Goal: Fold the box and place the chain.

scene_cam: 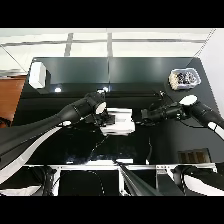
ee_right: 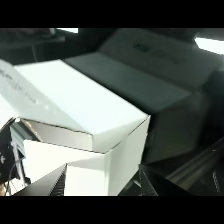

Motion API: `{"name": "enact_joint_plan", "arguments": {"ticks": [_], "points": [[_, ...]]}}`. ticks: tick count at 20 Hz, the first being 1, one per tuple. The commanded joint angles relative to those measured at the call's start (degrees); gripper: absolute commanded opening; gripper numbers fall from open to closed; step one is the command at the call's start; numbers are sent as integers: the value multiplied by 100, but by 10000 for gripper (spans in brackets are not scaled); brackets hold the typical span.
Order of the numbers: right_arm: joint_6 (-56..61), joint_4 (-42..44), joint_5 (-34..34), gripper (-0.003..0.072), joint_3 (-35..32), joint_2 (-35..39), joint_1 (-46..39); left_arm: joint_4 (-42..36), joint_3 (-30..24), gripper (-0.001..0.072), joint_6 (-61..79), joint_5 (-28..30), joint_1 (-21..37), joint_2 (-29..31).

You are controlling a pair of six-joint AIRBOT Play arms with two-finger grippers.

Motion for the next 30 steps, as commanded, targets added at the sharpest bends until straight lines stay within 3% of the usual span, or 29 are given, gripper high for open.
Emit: {"name": "enact_joint_plan", "arguments": {"ticks": [1, 10, 15, 16, 17, 24, 30], "points": [[168, -33, 72, 469, 61, -2, 251, 2, 0, 30, 0, 2, 0, 0], [2448, -2072, -409, 469, 1084, -4, 1613, 2, 0, 30, 2, 46, 0, 0], [3989, -3515, -595, 467, 1292, -17, 2251, 2, 0, 30, 33, 105, 0, 0], [4183, -3661, -601, 466, 1292, -22, 2330, 2, 0, 30, 48, 103, 0, 0], [4365, -3797, -643, 394, 1294, -24, 2402, 2, 0, 30, 48, 105, 0, 0], [5209, -4242, -728, 364, 1657, -527, 2861, 2, 0, 30, 66, 105, 0, 0], [6166, -5169, -411, 364, 2020, -699, 3206, 2, 0, 30, 66, 103, 0, 0]]}}
